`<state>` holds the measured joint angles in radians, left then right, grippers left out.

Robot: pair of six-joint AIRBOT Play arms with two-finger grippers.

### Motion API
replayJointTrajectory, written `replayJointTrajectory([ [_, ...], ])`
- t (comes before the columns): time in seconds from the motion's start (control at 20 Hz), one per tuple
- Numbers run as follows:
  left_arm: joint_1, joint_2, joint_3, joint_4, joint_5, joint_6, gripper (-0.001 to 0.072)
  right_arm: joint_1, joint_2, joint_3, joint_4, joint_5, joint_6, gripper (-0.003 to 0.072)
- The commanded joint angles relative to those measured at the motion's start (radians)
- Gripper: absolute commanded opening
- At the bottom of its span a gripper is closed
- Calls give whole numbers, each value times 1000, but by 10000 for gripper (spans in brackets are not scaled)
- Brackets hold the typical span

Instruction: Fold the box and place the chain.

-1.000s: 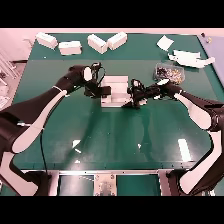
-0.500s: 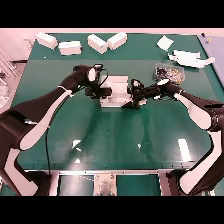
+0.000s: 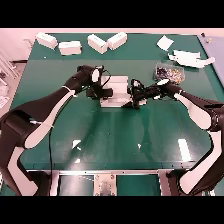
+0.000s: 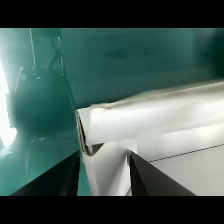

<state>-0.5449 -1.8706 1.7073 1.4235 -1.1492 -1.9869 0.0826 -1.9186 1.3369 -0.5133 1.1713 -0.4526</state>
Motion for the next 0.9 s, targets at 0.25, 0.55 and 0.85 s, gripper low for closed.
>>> replayJointTrajectory([
  [0.25, 0, -26, 38, 58, -83, -109, 346, 1, 0, 0, 0, 0, 0, 558],
  [0.55, -11, -115, 188, 81, -206, -111, 347, 1, 0, 0, 0, 0, 0, 558],
  [0.85, -21, -130, 189, 93, -201, -130, 346, 1, 0, 0, 0, 0, 0, 557],
])
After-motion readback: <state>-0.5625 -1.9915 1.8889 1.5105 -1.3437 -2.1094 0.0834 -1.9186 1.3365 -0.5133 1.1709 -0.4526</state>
